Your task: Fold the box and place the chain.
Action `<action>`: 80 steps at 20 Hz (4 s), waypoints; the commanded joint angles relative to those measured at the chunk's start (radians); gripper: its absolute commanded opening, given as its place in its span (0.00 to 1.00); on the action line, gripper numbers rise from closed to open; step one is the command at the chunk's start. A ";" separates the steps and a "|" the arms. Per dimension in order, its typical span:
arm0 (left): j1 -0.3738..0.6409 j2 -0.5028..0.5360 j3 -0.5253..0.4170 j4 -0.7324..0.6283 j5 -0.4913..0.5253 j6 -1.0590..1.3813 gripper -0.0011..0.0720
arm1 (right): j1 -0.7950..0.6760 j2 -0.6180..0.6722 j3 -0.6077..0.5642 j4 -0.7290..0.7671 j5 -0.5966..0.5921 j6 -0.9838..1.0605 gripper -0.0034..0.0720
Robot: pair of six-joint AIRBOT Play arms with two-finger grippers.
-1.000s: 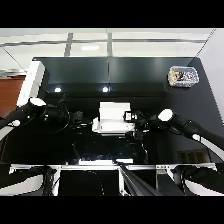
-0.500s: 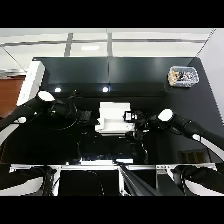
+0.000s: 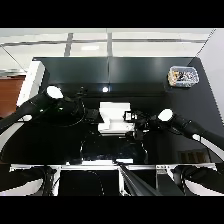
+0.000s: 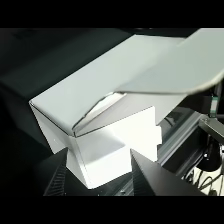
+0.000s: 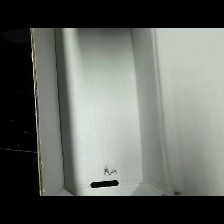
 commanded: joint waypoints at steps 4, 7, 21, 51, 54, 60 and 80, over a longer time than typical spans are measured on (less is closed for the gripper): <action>-0.116 0.000 0.046 0.228 0.056 -0.212 0.64 | 0.000 -0.001 0.001 0.000 0.000 0.000 0.58; -0.156 0.000 0.047 0.310 0.089 -0.288 0.64 | 0.000 -0.001 0.001 0.000 0.000 0.000 0.58; -0.293 -0.059 0.111 0.635 0.074 -0.658 0.56 | 0.000 -0.001 0.001 0.000 0.000 0.000 0.58; -0.451 -0.158 0.248 0.793 -0.025 -1.040 0.05 | 0.000 -0.001 0.001 0.000 0.000 0.000 0.58; -0.451 -0.158 0.249 0.793 -0.024 -1.040 0.42 | 0.000 -0.001 0.001 0.000 0.000 0.000 0.58; -0.451 -0.158 0.249 0.795 -0.020 -1.027 0.05 | 0.000 -0.001 0.001 0.000 0.000 0.000 0.58; -0.451 -0.158 0.249 0.793 -0.018 -1.027 0.05 | 0.000 0.098 0.001 -0.155 0.079 0.163 1.00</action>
